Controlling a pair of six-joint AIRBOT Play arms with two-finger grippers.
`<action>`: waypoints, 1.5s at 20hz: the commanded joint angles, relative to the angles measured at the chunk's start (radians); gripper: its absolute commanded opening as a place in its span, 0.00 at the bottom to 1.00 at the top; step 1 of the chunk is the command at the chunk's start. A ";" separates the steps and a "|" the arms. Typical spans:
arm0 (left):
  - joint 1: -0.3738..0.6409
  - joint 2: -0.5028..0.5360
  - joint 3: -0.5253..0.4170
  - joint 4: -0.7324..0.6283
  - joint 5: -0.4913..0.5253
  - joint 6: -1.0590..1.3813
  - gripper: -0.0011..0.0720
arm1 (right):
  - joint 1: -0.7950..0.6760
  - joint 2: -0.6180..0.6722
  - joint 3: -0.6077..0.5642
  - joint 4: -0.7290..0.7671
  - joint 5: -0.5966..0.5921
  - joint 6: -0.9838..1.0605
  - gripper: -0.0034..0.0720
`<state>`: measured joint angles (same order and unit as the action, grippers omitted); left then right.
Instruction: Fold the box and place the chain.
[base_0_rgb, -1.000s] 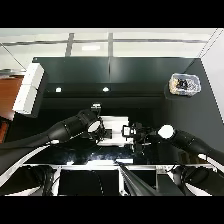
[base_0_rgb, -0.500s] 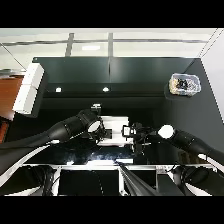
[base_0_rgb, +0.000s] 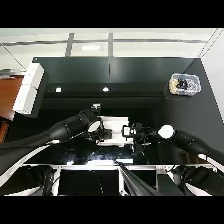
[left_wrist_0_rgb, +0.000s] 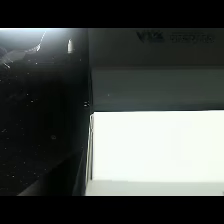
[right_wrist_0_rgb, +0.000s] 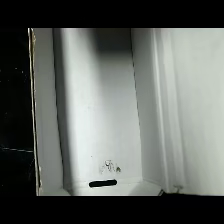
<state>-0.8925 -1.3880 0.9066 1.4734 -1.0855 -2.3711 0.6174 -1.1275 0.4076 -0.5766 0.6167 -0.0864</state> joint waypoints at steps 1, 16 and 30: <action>0.001 0.000 0.001 0.003 -0.001 -0.002 0.34 | 0.000 0.000 -0.001 0.000 0.000 0.000 0.51; 0.008 0.006 0.019 0.033 -0.024 0.000 0.34 | 0.000 0.000 -0.001 0.000 0.000 0.000 0.51; 0.008 -0.002 0.019 0.025 -0.022 0.000 0.06 | 0.000 0.000 -0.001 0.000 0.000 0.000 0.51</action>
<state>-0.8852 -1.3895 0.9257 1.5017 -1.1069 -2.3741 0.6174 -1.1275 0.4072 -0.5758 0.6167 -0.0841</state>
